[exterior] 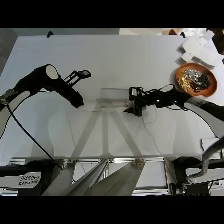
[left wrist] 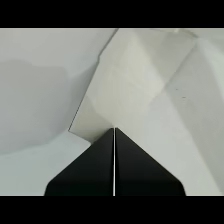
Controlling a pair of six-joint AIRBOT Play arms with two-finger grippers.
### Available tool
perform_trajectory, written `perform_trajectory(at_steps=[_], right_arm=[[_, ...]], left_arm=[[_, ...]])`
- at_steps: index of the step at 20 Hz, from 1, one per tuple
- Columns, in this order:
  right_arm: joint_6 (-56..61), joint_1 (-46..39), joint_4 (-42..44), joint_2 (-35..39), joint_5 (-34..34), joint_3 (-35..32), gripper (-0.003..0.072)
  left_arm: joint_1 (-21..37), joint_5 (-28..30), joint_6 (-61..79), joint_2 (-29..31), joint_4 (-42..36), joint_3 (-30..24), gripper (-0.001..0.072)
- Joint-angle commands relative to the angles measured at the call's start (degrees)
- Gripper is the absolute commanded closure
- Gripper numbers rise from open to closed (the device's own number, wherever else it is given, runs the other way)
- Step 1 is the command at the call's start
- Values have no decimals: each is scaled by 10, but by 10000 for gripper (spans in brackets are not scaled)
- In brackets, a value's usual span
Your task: Fold the box and place the chain.
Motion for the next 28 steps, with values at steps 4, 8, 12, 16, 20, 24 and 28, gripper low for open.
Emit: perform_trajectory(at_steps=[4, 8, 12, 16, 20, 24, 28], right_arm=[[0, 0, 0, 0, 0, 0, 315], [0, 0, 0, 0, 0, 0, 315], [0, 0, 0, 0, 0, 0, 315], [0, 0, 0, 0, 0, 0, 315], [0, 0, 0, 0, 0, 0, 315], [0, 0, 0, 0, 0, 0, 315], [0, 0, 0, 0, 0, 0, 315]], left_arm=[[-9, 50, 24, 21, 27, 0, 705], [-7, 72, 202, 71, -76, 0, 688], [-7, 64, 360, 58, -176, -1, 313], [-7, 44, 453, 10, -181, -1, 114], [-7, 13, 474, -45, -181, -1, 13], [-7, -22, 500, -59, -190, -1, 137], [-7, -27, 553, -59, -246, -1, 151]])
